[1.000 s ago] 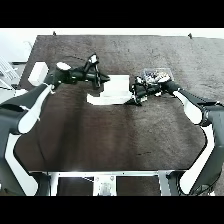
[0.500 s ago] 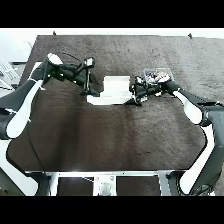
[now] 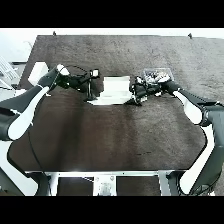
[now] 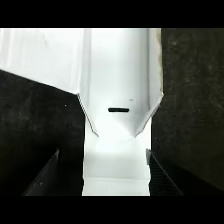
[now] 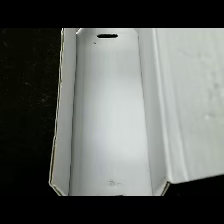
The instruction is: Fold the box and place the chain.
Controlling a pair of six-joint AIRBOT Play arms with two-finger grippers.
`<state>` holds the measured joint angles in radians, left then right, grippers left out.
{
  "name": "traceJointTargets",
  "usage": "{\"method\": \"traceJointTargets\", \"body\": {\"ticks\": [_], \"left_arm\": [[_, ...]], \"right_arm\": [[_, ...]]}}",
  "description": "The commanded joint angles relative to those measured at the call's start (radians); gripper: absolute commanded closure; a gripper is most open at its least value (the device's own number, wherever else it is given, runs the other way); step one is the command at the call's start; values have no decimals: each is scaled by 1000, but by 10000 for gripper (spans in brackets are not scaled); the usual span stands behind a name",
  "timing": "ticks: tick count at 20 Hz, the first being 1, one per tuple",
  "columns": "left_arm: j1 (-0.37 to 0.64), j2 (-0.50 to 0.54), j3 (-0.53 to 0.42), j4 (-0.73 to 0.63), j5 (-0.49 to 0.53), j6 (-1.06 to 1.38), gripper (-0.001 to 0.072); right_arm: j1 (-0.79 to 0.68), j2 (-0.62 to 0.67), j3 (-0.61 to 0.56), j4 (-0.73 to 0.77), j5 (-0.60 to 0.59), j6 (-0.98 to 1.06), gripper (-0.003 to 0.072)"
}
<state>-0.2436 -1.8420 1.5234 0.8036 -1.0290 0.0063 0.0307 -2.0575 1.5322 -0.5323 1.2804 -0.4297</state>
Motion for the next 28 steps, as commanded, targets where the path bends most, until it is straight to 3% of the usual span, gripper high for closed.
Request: {"method": "traceJointTargets", "body": {"ticks": [1, 16, 20, 22, 27, 28], "left_arm": [[-6, -19, -11, -5, 21, 37, 94], [-53, -58, -11, -11, 62, 74, 96], [-53, -58, -11, -12, 79, 74, 125], [-53, -58, -11, -14, 79, 74, 300], [-53, -58, -11, -36, 87, 82, 304], [-53, -58, -11, -47, 86, 81, 350]], "right_arm": [[1, 0, 0, 0, 0, 0, 103], [1, 0, 0, 0, 0, 0, 103], [1, 0, 0, 0, 0, 0, 103], [1, 0, 0, 0, 0, 0, 103], [1, 0, 0, 0, 0, 0, 103], [1, 0, 0, 0, 0, 0, 103]]}}
